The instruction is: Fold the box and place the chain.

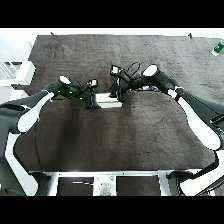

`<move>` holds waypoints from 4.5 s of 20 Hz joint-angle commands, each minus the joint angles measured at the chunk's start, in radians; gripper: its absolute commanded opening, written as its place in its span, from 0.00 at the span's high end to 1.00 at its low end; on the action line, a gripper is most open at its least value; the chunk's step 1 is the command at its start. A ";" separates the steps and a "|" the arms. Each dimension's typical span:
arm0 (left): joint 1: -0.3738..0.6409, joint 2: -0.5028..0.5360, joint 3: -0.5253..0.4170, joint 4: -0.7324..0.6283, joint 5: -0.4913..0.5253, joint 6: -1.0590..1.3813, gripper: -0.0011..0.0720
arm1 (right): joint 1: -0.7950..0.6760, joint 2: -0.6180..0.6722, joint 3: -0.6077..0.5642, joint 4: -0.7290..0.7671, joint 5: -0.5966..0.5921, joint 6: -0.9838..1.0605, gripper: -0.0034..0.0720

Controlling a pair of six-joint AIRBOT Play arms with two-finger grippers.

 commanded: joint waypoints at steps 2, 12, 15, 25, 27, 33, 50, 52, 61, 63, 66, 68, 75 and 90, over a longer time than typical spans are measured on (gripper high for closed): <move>-0.001 0.000 0.000 0.000 -0.002 0.001 0.26 | 0.000 -0.003 0.000 -0.008 -0.001 -0.003 0.61; -0.001 0.000 0.000 0.000 -0.002 0.001 0.26 | 0.000 -0.018 0.000 -0.008 -0.012 -0.002 0.61; -0.001 0.000 0.000 0.000 -0.002 0.001 0.26 | 0.001 -0.017 -0.001 -0.008 -0.009 0.008 0.61; -0.001 0.000 0.000 0.000 -0.002 0.001 0.26 | 0.002 -0.018 -0.039 -0.008 0.005 0.022 0.62; -0.001 0.000 0.000 0.000 -0.002 0.002 0.26 | 0.002 -0.017 -0.053 -0.005 0.031 0.028 0.62; -0.001 0.000 0.000 0.000 -0.001 0.002 0.26 | -0.003 -0.016 -0.096 0.018 0.042 0.027 0.62; -0.001 0.000 0.000 0.000 -0.001 0.002 0.26 | -0.021 -0.066 -0.082 0.137 0.060 0.187 0.94; -0.001 0.000 0.000 0.000 -0.001 0.002 0.26 | -0.020 -0.086 -0.082 0.104 0.061 0.232 0.94; -0.001 0.000 0.000 0.000 -0.001 0.002 0.26 | -0.028 -0.075 -0.081 0.144 0.068 0.218 0.94; -0.001 0.000 0.000 0.000 -0.001 0.002 0.26 | -0.029 -0.038 -0.081 0.209 0.068 0.180 0.94; -0.001 0.001 0.000 0.000 -0.001 0.002 0.26 | -0.029 0.061 -0.082 0.218 0.068 0.182 0.94; -0.001 0.000 0.000 0.000 -0.002 0.002 0.26 | -0.029 0.148 -0.083 0.241 0.063 0.256 0.94; -0.001 0.001 0.000 -0.004 -0.001 0.003 0.26 | -0.077 0.544 -0.328 0.239 -0.075 0.368 0.94; 0.006 0.047 0.000 -0.068 0.159 -0.188 0.96 | -0.219 1.034 -0.924 0.240 -0.420 0.366 0.94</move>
